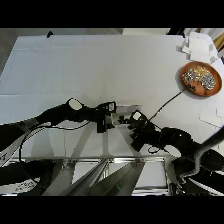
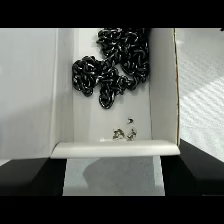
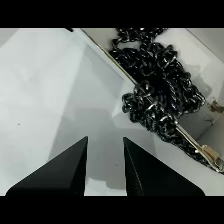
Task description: Fold the box and place the chain.
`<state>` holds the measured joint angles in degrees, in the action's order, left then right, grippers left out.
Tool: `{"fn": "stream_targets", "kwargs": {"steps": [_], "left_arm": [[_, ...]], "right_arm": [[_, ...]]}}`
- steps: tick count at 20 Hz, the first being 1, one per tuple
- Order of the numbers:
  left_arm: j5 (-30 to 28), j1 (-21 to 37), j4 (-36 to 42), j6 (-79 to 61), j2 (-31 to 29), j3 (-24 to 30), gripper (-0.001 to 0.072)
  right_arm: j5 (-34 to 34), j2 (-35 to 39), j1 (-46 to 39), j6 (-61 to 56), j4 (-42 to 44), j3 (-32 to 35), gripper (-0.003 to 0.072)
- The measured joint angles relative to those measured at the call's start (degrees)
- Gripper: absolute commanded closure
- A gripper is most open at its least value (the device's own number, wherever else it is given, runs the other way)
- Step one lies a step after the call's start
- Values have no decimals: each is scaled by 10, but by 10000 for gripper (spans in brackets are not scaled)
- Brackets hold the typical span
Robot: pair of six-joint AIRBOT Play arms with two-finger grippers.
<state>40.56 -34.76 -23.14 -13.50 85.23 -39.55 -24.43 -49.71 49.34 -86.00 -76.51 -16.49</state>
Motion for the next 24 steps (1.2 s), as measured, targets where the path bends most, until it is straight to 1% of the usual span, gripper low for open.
{"fn": "stream_targets", "kwargs": {"steps": [3, 5, 11, 17, 24], "left_arm": [[0, 0, 0, 0, 0, 0, 437], [0, 0, 0, 0, 0, 0, 437], [0, 0, 0, 0, 0, 0, 437], [0, 0, 0, 0, 0, 0, 437], [0, 0, 0, 0, 0, 0, 437]], "right_arm": [[-8, -3, 3, -61, -37, 0, 450], [-13, -4, 3, -91, -54, -2, 378], [-16, -5, 4, -162, -71, -22, 380], [-18, -5, 4, -253, -74, -28, 384], [-18, -31, 4, -298, -86, -29, 387]]}}
